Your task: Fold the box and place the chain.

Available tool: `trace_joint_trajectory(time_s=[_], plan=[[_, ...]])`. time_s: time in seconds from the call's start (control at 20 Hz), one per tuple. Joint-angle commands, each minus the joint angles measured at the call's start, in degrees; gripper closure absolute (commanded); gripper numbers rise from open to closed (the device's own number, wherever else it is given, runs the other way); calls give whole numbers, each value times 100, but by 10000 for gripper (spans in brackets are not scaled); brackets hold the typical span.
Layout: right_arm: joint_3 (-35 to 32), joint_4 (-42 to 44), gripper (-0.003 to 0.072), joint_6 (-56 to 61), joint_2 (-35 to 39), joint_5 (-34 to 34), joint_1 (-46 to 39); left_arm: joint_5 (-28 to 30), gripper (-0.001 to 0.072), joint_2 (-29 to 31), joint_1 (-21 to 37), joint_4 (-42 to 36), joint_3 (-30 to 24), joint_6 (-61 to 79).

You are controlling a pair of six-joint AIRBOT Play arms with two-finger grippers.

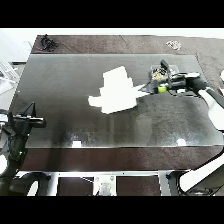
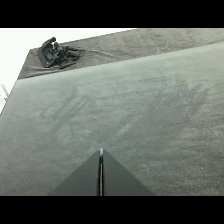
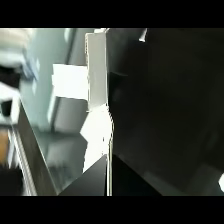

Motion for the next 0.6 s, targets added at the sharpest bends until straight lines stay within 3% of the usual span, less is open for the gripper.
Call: trace_joint_trajectory(time_s=[0.0,0.15,0.35,0.55], plan=[[-94,566,681,240,17,-1097,715,13,688,4,7,0,-2,0],[-254,531,681,363,15,-1821,940,-4,688,4,4,0,-2,0],[-251,-455,681,608,-59,-1963,925,-2,688,4,4,-2,-2,-4],[-151,-581,681,616,-203,-2024,874,-262,688,4,4,0,-2,-2]])
